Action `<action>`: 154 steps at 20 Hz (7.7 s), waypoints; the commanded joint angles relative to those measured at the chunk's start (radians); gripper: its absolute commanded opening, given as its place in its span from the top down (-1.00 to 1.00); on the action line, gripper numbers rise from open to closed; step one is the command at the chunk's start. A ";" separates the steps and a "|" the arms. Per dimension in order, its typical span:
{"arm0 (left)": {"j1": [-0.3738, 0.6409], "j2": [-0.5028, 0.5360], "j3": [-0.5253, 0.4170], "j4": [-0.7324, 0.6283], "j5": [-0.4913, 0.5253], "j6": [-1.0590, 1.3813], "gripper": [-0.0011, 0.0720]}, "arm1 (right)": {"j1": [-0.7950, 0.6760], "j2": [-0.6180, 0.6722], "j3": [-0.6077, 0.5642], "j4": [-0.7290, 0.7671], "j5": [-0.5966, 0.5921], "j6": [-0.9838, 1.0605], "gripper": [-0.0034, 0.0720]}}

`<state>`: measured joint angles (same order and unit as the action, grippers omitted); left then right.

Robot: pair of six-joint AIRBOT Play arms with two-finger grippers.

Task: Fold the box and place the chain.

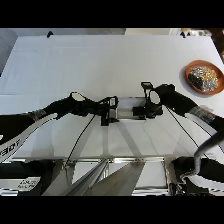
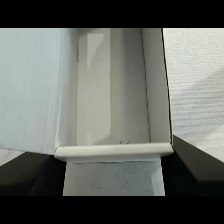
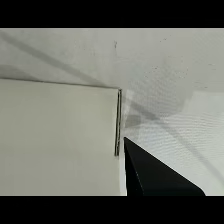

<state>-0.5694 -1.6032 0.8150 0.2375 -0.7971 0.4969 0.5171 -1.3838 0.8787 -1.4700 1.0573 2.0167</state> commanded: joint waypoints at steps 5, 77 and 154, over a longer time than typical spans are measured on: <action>0.000 0.000 0.000 0.002 -0.003 0.000 0.60 | -0.004 -0.029 0.000 -0.011 -0.015 0.022 0.24; 0.000 0.000 0.000 0.002 -0.003 0.000 0.60 | -0.965 -0.503 0.783 0.039 0.150 -0.613 0.46; 0.000 0.000 0.000 0.002 -0.003 0.000 0.60 | -0.125 0.297 -0.090 0.412 0.010 -0.769 0.38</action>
<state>-0.5694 -1.6032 0.8150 0.2394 -0.8009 0.4969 0.3927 -1.0966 0.7555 -1.0424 1.0206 1.2484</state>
